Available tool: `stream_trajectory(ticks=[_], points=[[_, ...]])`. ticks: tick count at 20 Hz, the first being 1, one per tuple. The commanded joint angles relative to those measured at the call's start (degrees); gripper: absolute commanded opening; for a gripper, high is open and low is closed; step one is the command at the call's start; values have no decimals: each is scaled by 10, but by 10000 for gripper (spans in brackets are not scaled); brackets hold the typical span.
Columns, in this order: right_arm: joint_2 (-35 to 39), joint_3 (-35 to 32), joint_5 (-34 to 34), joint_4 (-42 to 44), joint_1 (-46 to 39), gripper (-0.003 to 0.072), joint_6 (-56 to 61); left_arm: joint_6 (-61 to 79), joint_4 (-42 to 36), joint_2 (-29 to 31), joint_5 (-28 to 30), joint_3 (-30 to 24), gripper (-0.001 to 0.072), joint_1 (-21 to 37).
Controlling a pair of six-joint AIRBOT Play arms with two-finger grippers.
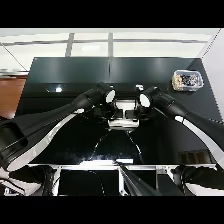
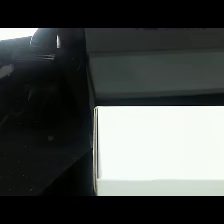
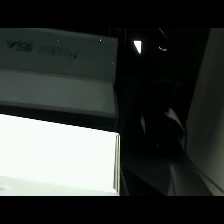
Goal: Fold the box and place the chain.
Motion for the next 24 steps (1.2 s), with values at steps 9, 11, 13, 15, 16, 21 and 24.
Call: stream_trajectory(ticks=[9, 11, 13, 15, 16, 21, 24], points=[[-4, 3, 14, -7, 2, 13, 56, 0, 0, 0, -1, 0, 28, 0], [-4, 3, 16, -7, 2, 229, 56, 0, 0, 0, 0, 0, 28, 0], [-4, 3, 16, -6, 2, 238, 57, 0, 0, 0, 0, 0, 28, 0], [-4, 3, 15, -8, 2, 53, 57, 0, 0, 0, 0, 0, 28, 0], [-4, 3, 12, -8, 2, 6, 57, 0, 0, 0, 0, 0, 28, 0], [-2, 4, 7, -8, 0, 240, 56, 0, 0, 0, 0, 0, 28, 0], [24, 20, 30, -7, -7, 319, 17, 0, 1, 0, 0, 0, 28, 0]])
